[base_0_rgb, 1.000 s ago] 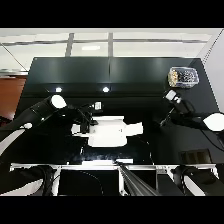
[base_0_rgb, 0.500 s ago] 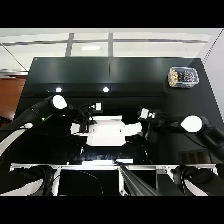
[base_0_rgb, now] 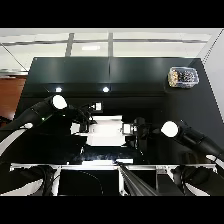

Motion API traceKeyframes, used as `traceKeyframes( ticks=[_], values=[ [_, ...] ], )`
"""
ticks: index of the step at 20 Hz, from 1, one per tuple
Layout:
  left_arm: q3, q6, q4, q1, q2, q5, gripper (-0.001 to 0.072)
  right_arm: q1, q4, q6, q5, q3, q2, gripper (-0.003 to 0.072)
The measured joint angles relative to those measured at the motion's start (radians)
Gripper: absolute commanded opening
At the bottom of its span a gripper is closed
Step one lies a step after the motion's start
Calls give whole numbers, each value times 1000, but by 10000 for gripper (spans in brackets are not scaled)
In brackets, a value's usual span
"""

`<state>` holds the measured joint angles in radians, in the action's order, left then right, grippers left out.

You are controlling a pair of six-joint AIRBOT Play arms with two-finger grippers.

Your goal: Fold the box and place the chain.

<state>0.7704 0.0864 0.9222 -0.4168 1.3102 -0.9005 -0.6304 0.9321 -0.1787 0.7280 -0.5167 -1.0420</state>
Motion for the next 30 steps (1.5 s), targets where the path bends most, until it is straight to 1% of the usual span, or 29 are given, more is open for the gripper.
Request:
traceKeyframes(
  ticks=[3,10,14,16,22,30],
  values=[
    [0,0,0,0,0,0,28,-42,-31,23,-25,0,-20,702],
    [0,0,0,0,0,1,28,-126,-110,74,-145,0,-92,702],
    [0,0,2,0,0,3,28,-139,-122,59,-179,-3,-101,702],
    [0,0,3,0,0,3,28,-141,-121,38,-180,-11,-85,702],
    [0,4,-11,0,0,0,28,-71,-109,-30,-174,-24,4,702],
    [0,0,-18,0,0,1,28,-5,-126,-49,-183,-26,19,702]
  ],
)
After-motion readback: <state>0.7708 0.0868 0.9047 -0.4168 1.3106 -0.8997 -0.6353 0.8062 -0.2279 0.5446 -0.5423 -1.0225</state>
